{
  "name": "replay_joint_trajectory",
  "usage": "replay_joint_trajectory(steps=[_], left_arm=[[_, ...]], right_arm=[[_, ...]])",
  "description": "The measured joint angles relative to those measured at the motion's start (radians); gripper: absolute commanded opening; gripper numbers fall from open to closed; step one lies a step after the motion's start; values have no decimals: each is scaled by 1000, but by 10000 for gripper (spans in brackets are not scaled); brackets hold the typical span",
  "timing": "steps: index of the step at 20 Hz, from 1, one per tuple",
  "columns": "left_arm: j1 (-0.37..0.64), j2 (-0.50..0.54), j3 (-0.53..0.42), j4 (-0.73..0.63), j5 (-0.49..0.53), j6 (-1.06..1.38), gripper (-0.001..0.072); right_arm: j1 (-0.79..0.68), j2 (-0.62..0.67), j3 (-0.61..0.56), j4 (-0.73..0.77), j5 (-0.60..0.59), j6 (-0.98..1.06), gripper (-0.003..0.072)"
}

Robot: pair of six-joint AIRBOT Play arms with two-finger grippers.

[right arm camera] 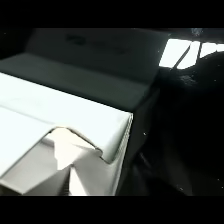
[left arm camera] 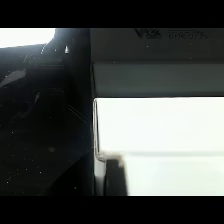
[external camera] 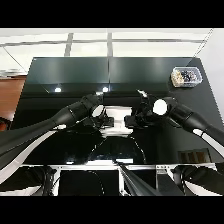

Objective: Fold the box and place the chain.

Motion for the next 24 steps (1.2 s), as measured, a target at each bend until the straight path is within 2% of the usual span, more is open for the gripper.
replay_joint_trajectory(steps=[6, 13, 20, 21, 22, 23, 24], left_arm=[[0, 0, 0, 0, 0, 1, 26], [0, 0, 0, 0, 0, 1, 25], [0, 0, 0, 0, -1, 1, 25], [0, 0, 0, 0, 0, 1, 26], [0, 0, 0, 0, 0, 1, 26], [0, 0, 0, 0, 0, 2, 26], [0, 0, 0, 0, 0, 2, 25]], right_arm=[[61, -40, 47, -119, 22, 143, 361], [132, -85, 131, -270, 111, 282, 361], [162, -134, 156, -314, 148, 332, 360], [163, -138, 156, -316, 152, 335, 302], [164, -142, 158, -316, 153, 336, 302], [165, -144, 158, -317, 154, 338, 272], [166, -146, 160, -317, 157, 338, 109]])
